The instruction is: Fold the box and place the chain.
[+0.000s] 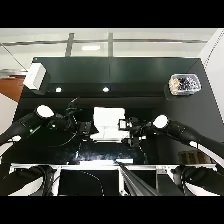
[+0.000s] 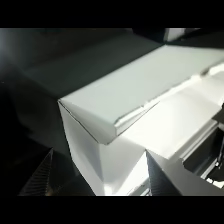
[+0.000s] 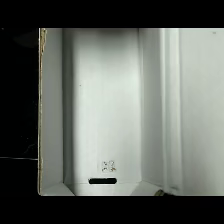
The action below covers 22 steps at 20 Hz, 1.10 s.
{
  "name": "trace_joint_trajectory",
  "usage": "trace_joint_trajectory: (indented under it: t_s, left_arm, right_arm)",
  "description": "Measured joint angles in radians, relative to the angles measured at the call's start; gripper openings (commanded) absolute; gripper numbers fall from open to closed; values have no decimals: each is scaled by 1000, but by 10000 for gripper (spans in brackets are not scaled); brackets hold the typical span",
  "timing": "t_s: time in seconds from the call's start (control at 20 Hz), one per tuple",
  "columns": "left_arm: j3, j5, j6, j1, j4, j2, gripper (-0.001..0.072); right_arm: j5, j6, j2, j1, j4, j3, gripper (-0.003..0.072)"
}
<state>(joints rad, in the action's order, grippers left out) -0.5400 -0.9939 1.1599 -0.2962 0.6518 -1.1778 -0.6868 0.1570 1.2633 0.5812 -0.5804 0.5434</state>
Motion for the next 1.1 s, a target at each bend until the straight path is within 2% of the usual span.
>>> trace_joint_trajectory:
  t_s: [0.3, 0.5, 0.55, 0.6, 0.65, 0.85, 0.9, 0.95, 1.1]
  left_arm:
    - [-21, 86, 145, -87, 74, 0, 685]
    - [-86, 105, 393, -198, 255, 0, 680]
    - [-109, 105, 477, -234, 323, 0, 642]
    - [-131, 103, 559, -268, 390, 0, 501]
    - [-153, 103, 648, -306, 460, 0, 451]
    - [-224, 85, 885, -417, 651, -21, 438]
    - [-239, 68, 924, -434, 678, -34, 430]
    - [-251, 53, 954, -447, 699, -47, 383]
    - [-274, 2, 1043, -481, 755, -84, 366]
  right_arm:
    - [0, 0, 0, 0, 0, 0, 482]
    - [0, 0, 0, 0, 0, 0, 482]
    - [0, 0, 0, 0, 0, 0, 482]
    - [0, 0, 0, 0, 0, 0, 482]
    - [0, 0, 0, 0, 0, 0, 482]
    - [0, 0, 0, 0, 0, 0, 482]
    - [0, 0, 0, 0, 0, 0, 482]
    - [0, 0, 0, 0, 0, 0, 482]
    - [0, 0, 0, 0, 0, 0, 482]
